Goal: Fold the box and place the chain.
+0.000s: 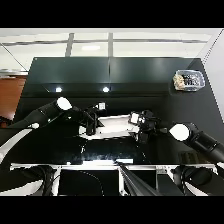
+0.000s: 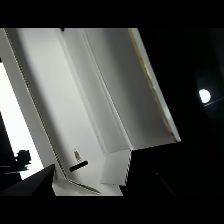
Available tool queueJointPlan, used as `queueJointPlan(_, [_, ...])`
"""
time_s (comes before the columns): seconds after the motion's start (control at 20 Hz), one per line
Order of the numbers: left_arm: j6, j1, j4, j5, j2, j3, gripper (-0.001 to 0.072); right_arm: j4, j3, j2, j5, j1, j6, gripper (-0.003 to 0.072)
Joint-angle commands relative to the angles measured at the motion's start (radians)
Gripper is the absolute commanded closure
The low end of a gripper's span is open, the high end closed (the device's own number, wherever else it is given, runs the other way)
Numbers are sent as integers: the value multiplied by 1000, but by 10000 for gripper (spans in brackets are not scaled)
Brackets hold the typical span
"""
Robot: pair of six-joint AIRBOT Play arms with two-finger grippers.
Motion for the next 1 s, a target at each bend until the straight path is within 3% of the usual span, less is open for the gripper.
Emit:
queueJointPlan(0.0, [29, -16, 2, -8, 5, 2, 683, 60, 1, -6, 37, -21, -45, -16])
queueJointPlan(0.2, [81, -40, 2, 6, 24, 2, 683, 59, 1, -40, 106, -21, -54, -16])
queueJointPlan(0.35, [81, -35, 40, 8, 27, 2, 683, 63, 1, -44, 54, -21, -72, -16])
queueJointPlan(0.65, [81, -36, 46, 23, 27, 2, 683, 212, 1, -88, 12, -21, -184, -16])
queueJointPlan(0.95, [76, -36, 45, 27, 27, 2, 681, 221, 1, -119, 106, -21, -235, -15])
